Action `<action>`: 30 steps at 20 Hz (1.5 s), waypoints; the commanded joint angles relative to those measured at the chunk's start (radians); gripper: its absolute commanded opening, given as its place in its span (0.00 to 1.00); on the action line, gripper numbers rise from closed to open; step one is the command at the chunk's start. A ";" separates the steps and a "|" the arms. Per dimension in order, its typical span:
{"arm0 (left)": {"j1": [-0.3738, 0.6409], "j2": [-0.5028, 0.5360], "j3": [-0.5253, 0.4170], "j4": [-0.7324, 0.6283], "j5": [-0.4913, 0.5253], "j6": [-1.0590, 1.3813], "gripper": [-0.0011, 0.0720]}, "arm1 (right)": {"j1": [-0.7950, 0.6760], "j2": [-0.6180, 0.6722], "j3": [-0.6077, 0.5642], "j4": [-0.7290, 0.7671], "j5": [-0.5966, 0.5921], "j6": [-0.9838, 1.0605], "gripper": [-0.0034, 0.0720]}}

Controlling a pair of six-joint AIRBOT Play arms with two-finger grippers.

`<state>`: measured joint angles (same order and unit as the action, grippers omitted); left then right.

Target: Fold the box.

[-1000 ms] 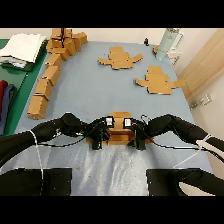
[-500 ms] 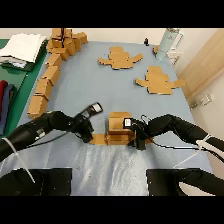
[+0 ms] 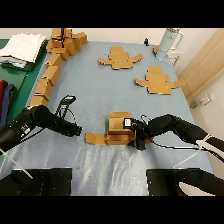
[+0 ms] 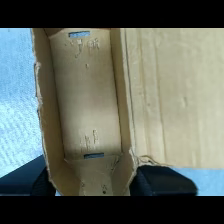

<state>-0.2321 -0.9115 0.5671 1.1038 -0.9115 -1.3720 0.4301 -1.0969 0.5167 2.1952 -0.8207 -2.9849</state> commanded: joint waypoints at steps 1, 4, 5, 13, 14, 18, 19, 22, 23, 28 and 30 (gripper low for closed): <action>0.013 -0.027 0.000 -0.129 -0.023 -0.078 0.04 | 0.000 0.000 0.001 0.000 0.000 0.000 0.81; -0.026 -0.097 -0.001 -0.269 -0.013 -0.026 0.04 | 0.000 0.000 0.001 0.000 0.000 0.000 0.81; -0.057 -0.120 -0.001 -0.279 0.001 -0.028 0.03 | 0.000 0.000 0.001 0.000 0.000 0.000 0.81; -0.308 -0.166 -0.007 -0.316 0.209 -0.095 0.03 | 0.000 0.000 0.001 0.000 0.000 0.000 0.81; -0.316 -0.161 -0.007 -0.327 0.221 -0.095 0.03 | 0.000 0.000 0.001 0.000 0.000 0.000 0.81; -0.311 -0.091 -0.007 -0.311 0.221 -0.096 0.03 | 0.000 0.000 0.001 0.000 0.000 0.000 0.81; -0.299 -0.062 -0.007 -0.293 0.214 -0.114 0.03 | 0.000 0.000 0.001 0.000 0.000 0.000 0.81; -0.242 -0.005 -0.007 -0.091 0.132 -0.281 0.03 | 0.000 0.000 0.001 0.000 0.000 0.000 0.81; -0.222 -0.003 -0.007 -0.029 0.100 -0.330 0.03 | 0.000 0.000 0.001 0.000 0.000 0.000 0.81; -0.208 -0.067 -0.011 -0.010 0.112 -0.345 0.03 | 0.000 0.000 0.001 0.000 0.000 0.000 0.81; -0.237 -0.096 -0.011 -0.011 0.142 -0.346 0.03 | 0.000 0.000 0.001 0.000 0.000 0.000 0.81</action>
<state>-0.4515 -0.9764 0.5560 1.0710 -0.7921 -1.6981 0.4301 -1.0973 0.5167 2.1952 -0.8207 -2.9852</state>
